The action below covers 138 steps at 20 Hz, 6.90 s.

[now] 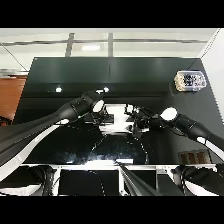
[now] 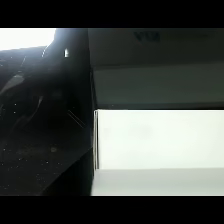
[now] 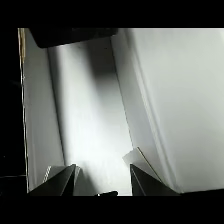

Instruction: Fold the box and place the chain.

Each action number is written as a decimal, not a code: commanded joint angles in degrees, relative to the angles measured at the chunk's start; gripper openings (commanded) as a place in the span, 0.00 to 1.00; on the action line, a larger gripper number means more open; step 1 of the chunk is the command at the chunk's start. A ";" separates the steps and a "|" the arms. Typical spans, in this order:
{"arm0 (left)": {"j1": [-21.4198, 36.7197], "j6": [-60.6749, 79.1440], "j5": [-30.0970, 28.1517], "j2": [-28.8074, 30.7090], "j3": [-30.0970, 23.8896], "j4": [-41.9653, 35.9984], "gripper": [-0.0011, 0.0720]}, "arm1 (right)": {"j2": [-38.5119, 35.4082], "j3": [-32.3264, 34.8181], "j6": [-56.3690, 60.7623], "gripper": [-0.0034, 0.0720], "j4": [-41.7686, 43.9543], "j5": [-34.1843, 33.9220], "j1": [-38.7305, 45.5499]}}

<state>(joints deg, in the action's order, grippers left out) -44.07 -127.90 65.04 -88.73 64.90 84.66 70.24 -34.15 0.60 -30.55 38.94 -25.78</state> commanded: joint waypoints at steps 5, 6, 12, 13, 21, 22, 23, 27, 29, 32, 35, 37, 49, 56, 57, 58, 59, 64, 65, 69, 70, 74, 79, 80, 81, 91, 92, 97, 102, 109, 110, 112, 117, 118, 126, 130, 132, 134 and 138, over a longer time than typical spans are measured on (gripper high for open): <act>0.04 0.11 0.20 0.04 0.04 0.11 0.05 | -2.01 -0.07 6.29 0.06 -0.20 -0.61 0.46; 0.04 0.11 0.20 0.04 0.04 0.07 0.05 | -3.93 -0.11 10.10 0.06 -1.42 -0.50 1.49; 0.04 0.11 0.04 0.02 0.04 -0.11 0.05 | -16.61 0.81 55.45 0.06 -16.79 3.28 26.05; 0.04 0.11 0.04 0.02 0.04 -0.09 0.05 | -16.46 2.16 62.82 0.06 -15.89 3.48 31.41; 0.04 0.11 -0.02 0.02 0.04 -0.09 0.05 | -1.07 8.72 60.43 0.06 -0.13 19.12 30.34; 0.04 0.11 0.00 0.02 0.04 -0.09 0.05 | 1.31 8.70 58.27 0.06 3.30 19.12 28.35; 0.04 0.11 -0.02 0.02 0.04 -0.09 0.05 | 3.23 8.70 56.08 0.06 6.49 19.08 26.49; 0.04 0.11 -0.04 0.02 0.04 -0.09 0.05 | 4.79 7.91 51.21 0.06 10.21 18.64 21.20; 0.04 0.11 -0.04 0.02 0.04 -0.09 0.05 | 4.79 5.62 50.80 0.06 10.16 20.55 21.14; 0.04 0.11 0.00 0.02 0.04 -0.09 0.05 | 4.79 1.84 49.83 0.75 10.14 23.91 21.14; 0.04 0.11 0.00 0.02 0.04 -0.09 0.05 | 4.79 -1.01 49.90 0.90 10.16 25.51 21.05; 0.04 0.11 0.00 0.02 0.04 -0.09 0.05 | 4.79 -1.86 50.01 0.89 10.21 25.75 20.48; 0.04 0.11 0.00 0.02 0.04 -0.09 0.05 | 4.79 -6.19 71.63 0.67 -7.91 12.74 4.35; 0.04 0.11 0.00 0.02 0.04 -0.09 0.05 | 4.81 -13.42 89.81 0.67 -25.09 11.30 -0.92; 0.04 0.11 0.02 0.02 0.04 -0.11 0.05 | 4.85 -14.51 92.37 0.67 -27.47 11.82 -2.16; 0.04 0.11 0.20 0.02 0.04 -0.11 0.05 | 5.11 -15.78 94.73 0.67 -29.66 13.03 -3.39; 0.04 0.13 0.24 0.02 0.04 -0.11 0.05 | 5.55 -17.09 97.53 0.67 -32.46 14.62 -4.72; 0.04 0.11 0.17 0.02 0.04 -0.11 0.05 | 8.04 -22.95 110.55 0.37 -44.92 20.39 -10.60; 0.04 0.11 0.20 0.02 0.04 -0.11 0.05 | 8.59 -23.69 112.37 0.37 -44.92 20.44 -11.19; 0.04 0.11 0.20 0.02 0.04 -0.11 0.05 | 10.34 -24.65 116.74 0.37 -44.92 20.81 -12.94; 0.04 0.11 0.20 0.02 0.04 -0.11 0.05 | 10.73 -24.65 117.26 0.37 -44.89 21.14 -13.09; 0.04 0.11 0.20 0.02 0.04 -0.11 0.05 | 12.02 -24.65 119.08 0.37 -45.29 21.29 -13.27; 0.04 0.11 0.20 0.02 0.04 -0.11 0.05 | 12.85 -25.27 121.79 0.36 -48.33 23.71 -13.38; 0.04 0.13 0.20 0.02 0.04 -0.11 0.05 | 13.16 -25.62 121.98 0.36 -48.83 24.41 -13.40; 0.04 0.11 0.20 0.02 0.04 -0.09 0.05 | 13.51 -26.01 122.01 0.36 -49.05 25.00 -13.38; 0.04 0.11 0.20 0.02 0.04 -0.09 0.05 | 14.78 -27.02 124.41 0.36 -47.47 25.03 -13.38; 0.04 0.11 0.20 0.02 0.04 -0.09 0.05 | 14.84 -27.02 124.41 0.36 -47.28 25.05 -13.40; 0.04 0.11 0.20 0.02 0.04 -0.09 0.05 | 14.93 -27.04 124.39 0.15 -47.23 24.85 -13.77; 0.04 0.11 0.22 0.02 0.04 -0.09 0.05 | 14.93 -27.04 125.04 0.06 -46.88 24.20 -13.75; 0.04 0.11 0.20 0.02 0.04 -0.09 0.05 | 14.88 -27.04 125.00 0.38 -46.99 23.87 -13.62; 0.04 0.11 0.20 0.02 0.04 -0.09 0.05 | 14.88 -27.04 125.00 0.39 -46.84 23.85 -13.62; 0.04 0.11 0.20 0.02 0.04 -0.09 0.05 | 14.91 -27.02 125.02 0.39 -46.90 24.52 -13.62; 0.04 0.11 0.17 0.02 0.04 -0.09 0.05 | 14.91 -27.02 125.04 0.20 -47.47 25.24 -13.62; 0.04 0.11 0.17 0.02 0.04 -0.09 0.05 | 14.91 -27.02 125.02 0.09 -47.47 25.14 -13.62; 0.04 0.13 0.20 0.02 0.04 -0.09 0.05 | 14.14 -27.04 124.28 0.41 -47.52 23.82 -13.16; 0.04 0.11 0.20 0.02 0.02 -0.09 0.05 | 7.78 -27.04 118.57 0.41 -47.56 24.28 -11.23; 0.04 0.11 0.20 0.02 0.02 -0.09 0.05 | 1.36 -27.04 115.21 0.41 -49.40 25.73 -10.99; 0.04 0.11 0.17 0.02 0.02 -0.09 0.05 | -6.54 -27.02 115.12 0.41 -58.75 29.29 -10.99; 0.04 0.11 0.17 0.02 0.02 -0.09 0.05 | -16.90 -26.47 115.05 0.41 -84.06 34.03 -6.69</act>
<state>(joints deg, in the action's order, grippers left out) -44.07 -127.74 65.25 -88.73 64.90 84.58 60.36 -60.99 116.53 -96.92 69.91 -35.16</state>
